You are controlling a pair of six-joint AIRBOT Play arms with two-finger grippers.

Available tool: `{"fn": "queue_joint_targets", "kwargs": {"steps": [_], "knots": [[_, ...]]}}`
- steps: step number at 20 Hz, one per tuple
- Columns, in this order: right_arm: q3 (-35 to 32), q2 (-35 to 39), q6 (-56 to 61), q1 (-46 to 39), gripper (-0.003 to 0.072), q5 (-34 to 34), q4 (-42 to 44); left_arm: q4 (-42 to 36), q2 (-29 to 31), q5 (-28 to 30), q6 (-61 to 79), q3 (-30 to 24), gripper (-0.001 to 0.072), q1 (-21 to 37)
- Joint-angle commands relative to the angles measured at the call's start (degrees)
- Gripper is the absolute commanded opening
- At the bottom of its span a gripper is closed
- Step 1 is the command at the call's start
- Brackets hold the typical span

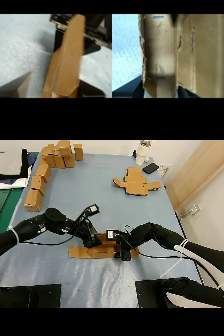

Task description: Fold the box.

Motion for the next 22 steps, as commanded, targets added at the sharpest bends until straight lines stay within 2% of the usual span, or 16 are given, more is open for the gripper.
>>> {"fn": "queue_joint_targets", "kwargs": {"steps": [1, 4, 5, 6, 7, 8, 10, 11, 13, 14, 18, 22], "knots": [[0.0, 0.0, 0.0, 0.0, 0.0464, 0.2, 0.0, 1.8, 3.4, -4.3, -8.7, 0.1, 0.0704, 3.1], [0.0, 0.0, 0.0, 0.0, 0.0464, 0.2, 0.0, 9.3, 7.7, -11.3, -15.7, 0.1, 0.0702, 5.4], [0.0, 0.0, 0.0, 0.0, 0.0464, 0.2, 0.0, 13.9, 8.6, -13.7, -21.1, 0.1, 0.0614, 5.4], [0.0, 0.0, 0.0, 0.0, 0.0463, 0.2, 0.0, 17.0, 9.0, -17.3, -26.6, 0.0, 0.0247, 5.3], [0.0, 0.0, 0.0, 0.0, 0.0464, 0.2, 0.0, 18.0, 8.9, -21.7, -30.6, -0.1, 0.0012, 5.2], [0.0, 0.0, 0.0, 0.0, 0.0463, 0.1, 0.0, 17.4, 8.8, -24.6, -35.9, -0.8, 0.0012, 4.3], [0.0, 0.0, 0.0, 0.0, 0.0463, 0.2, 0.0, 13.3, 8.7, -23.4, -42.8, -2.1, 0.0012, 1.0], [0.0, 0.0, 0.0, 0.0, 0.0463, 0.2, 0.0, 10.2, 8.7, -19.9, -43.2, -2.2, 0.0012, -0.8], [0.0, 0.0, 0.0, 0.0, 0.0463, 0.2, 0.0, 2.7, 7.8, -9.3, -43.6, -1.6, 0.0012, -2.8], [0.0, 0.0, 0.0, 0.0, 0.0463, 0.2, 0.0, 2.1, 6.8, -5.7, -44.4, -0.5, 0.0012, -2.8], [0.0, 0.0, 0.0, 0.0, 0.0464, 0.2, 0.0, 2.3, 0.7, -1.1, -44.4, 4.7, 0.0012, 0.7], [0.0, 0.0, 0.0, 0.0, 0.0463, 0.2, 0.0, 9.8, -8.4, -3.1, -44.1, 8.7, 0.0011, 3.0]]}}
